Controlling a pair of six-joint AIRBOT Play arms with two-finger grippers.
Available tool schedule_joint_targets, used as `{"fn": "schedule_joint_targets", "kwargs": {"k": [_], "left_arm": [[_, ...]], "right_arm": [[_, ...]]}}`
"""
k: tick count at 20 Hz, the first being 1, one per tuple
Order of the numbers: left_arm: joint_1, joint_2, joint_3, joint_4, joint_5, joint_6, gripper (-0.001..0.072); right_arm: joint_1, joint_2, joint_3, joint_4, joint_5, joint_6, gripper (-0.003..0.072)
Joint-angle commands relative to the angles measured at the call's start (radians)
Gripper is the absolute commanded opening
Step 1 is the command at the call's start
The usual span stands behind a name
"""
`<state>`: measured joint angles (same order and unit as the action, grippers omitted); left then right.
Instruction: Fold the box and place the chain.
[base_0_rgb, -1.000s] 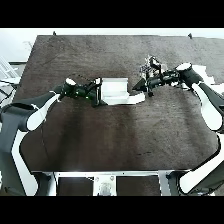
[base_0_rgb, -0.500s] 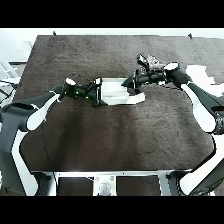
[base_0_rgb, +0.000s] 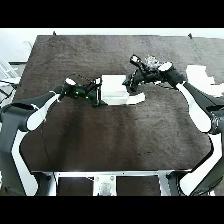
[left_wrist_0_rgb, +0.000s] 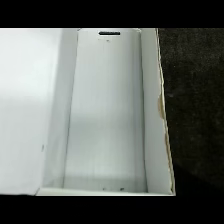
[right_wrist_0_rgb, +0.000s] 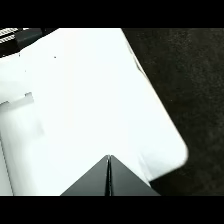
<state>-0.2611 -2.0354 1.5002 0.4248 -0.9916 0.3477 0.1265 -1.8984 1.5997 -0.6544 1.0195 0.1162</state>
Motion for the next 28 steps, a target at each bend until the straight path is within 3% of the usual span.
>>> {"fn": "schedule_joint_targets", "kwargs": {"k": [1, 11, 19, 20, 22, 28], "left_arm": [[0.0, 0.0, 0.0, 0.0, 0.0, 0.0, 0.031], [0.0, 0.0, 0.0, 0.0, 0.0, 0.0, 0.031], [0.0, 0.0, 0.0, 0.0, 0.004, 0.0, 0.031], [0.0, 0.0, 0.0, 0.0, 0.004, 0.001, 0.031], [0.0, 0.0, 0.0, 0.0, 0.004, 0.0, 0.031], [0.0, 0.0, 0.0, 0.0, 0.005, 0.0, 0.031]], "right_arm": [[0.029, -0.019, 0.001, -0.066, -0.013, 0.016, 0.0012], [0.021, -0.035, 0.001, -0.079, -0.013, 0.003, 0.0012], [-0.057, 0.207, -0.036, -0.08, 0.121, -0.026, 0.0011], [-0.074, 0.228, -0.051, -0.085, 0.143, -0.027, 0.0051], [-0.099, 0.232, -0.071, -0.121, 0.201, -0.027, 0.0548], [-0.089, 0.182, -0.177, -0.158, 0.175, -0.155, 0.0569]]}}
